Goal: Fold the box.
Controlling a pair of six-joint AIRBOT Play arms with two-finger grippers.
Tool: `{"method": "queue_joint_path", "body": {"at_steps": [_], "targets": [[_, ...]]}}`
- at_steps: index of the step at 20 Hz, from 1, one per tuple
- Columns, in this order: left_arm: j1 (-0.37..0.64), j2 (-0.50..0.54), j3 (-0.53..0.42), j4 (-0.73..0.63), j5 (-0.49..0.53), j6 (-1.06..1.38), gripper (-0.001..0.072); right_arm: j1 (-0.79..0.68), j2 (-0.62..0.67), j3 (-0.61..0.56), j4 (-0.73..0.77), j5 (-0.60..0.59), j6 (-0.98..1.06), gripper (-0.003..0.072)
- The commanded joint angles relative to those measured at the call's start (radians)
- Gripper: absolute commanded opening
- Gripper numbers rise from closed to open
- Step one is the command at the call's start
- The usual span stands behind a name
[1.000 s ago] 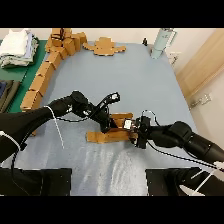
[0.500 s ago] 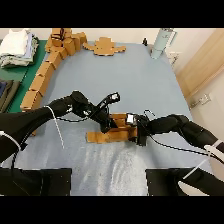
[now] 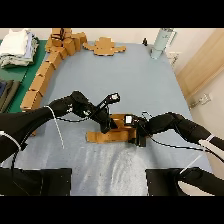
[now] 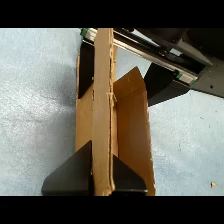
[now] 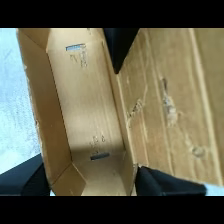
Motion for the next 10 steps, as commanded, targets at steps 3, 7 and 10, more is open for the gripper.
{"method": "queue_joint_path", "body": {"at_steps": [3, 7, 10], "targets": [[0.0, 0.0, 0.0, 0.0, 0.002, 0.0, 0.0011, -0.001, -0.003, 0.0, -0.01, -0.015, -0.005, 0.072], [0.0, 0.0, 0.0, 0.0, 0.002, 0.0, 0.001, -0.001, -0.003, 0.0, -0.01, -0.062, -0.005, 0.072], [0.0, 0.0, 0.0, 0.0, 0.002, 0.0, 0.001, -0.001, -0.006, 0.0, -0.01, -0.048, -0.005, 0.072]]}}
